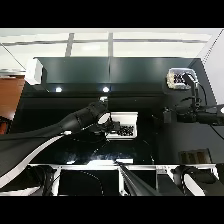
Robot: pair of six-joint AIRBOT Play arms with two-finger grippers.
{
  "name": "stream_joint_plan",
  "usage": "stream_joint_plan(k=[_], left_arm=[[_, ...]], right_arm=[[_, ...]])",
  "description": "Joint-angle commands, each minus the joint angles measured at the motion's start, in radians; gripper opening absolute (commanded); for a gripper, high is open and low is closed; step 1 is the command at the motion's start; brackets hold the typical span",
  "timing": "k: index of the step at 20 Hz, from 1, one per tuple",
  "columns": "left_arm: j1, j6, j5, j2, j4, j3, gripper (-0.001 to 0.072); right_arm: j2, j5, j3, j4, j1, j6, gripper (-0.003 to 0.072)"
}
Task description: Fold the box and place the chain.
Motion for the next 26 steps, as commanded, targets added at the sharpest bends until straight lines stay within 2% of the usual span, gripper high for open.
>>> stream_joint_plan(k=[1, 3, 5, 7, 9, 11, 12, 13, 15, 16, 17, 18, 19, 23, 26], left_arm=[[0.0, -0.005, 0.008, 0.019, 0.004, 0.011, 0.0479], [0.0, 0.083, -0.019, 0.055, 0.043, 0.031, 0.0479], [0.005, 0.212, -0.1, 0.104, 0.094, 0.036, 0.0478], [0.023, 0.4, -0.19, 0.154, 0.127, 0.035, 0.0478], [0.063, 0.6, -0.215, 0.231, 0.121, 0.0, 0.0478], [0.145, 0.784, -0.165, 0.34, 0.033, -0.085, 0.0479], [0.215, 0.892, -0.124, 0.397, -0.069, -0.148, 0.0479], [0.294, 1.045, -0.09, 0.447, -0.218, -0.213, 0.0479], [0.47, 1.421, -0.042, 0.518, -0.607, -0.358, 0.0479], [0.55, 1.578, -0.038, 0.522, -0.755, -0.423, 0.0479], [0.6, 1.71, -0.025, 0.517, -0.825, -0.475, 0.0483], [0.63, 1.859, 0.013, 0.509, -0.848, -0.523, 0.0582], [0.632, 1.994, 0.069, 0.499, -0.848, -0.56, 0.0716], [0.564, 2.502, 0.227, 0.428, -0.846, -0.596, 0.0716], [0.485, 2.692, 0.322, 0.377, -0.846, -0.596, 0.0715]], right_arm=[[0.003, -0.001, 0.0, -0.007, -0.015, 0.0, 0.0439], [0.003, -0.007, 0.0, -0.008, -0.015, 0.0, 0.0439], [0.003, -0.016, 0.0, -0.008, -0.015, 0.0, 0.0439], [0.003, -0.026, 0.0, -0.01, -0.015, 0.0, 0.0439], [0.003, -0.037, 0.0, -0.021, -0.015, 0.0, 0.0439], [0.003, -0.042, 0.0, -0.04, -0.015, 0.0, 0.0439], [0.003, -0.043, 0.0, -0.05, -0.015, 0.0, 0.0439], [0.003, -0.044, 0.0, -0.055, -0.015, 0.0, 0.0439], [0.003, -0.06, 0.0, -0.056, -0.015, 0.0, 0.0439], [0.003, -0.07, 0.0, -0.056, -0.015, 0.0, 0.0439], [0.003, -0.08, 0.0, -0.057, -0.015, 0.0, 0.0439], [0.003, -0.091, 0.0, -0.06, -0.015, 0.0, 0.0439], [0.003, -0.102, 0.0, -0.072, -0.015, 0.0, 0.0439], [0.003, -0.098, 0.0, -0.151, -0.015, 0.0, 0.044], [0.003, -0.097, 0.0, -0.175, -0.015, 0.0, 0.044]])
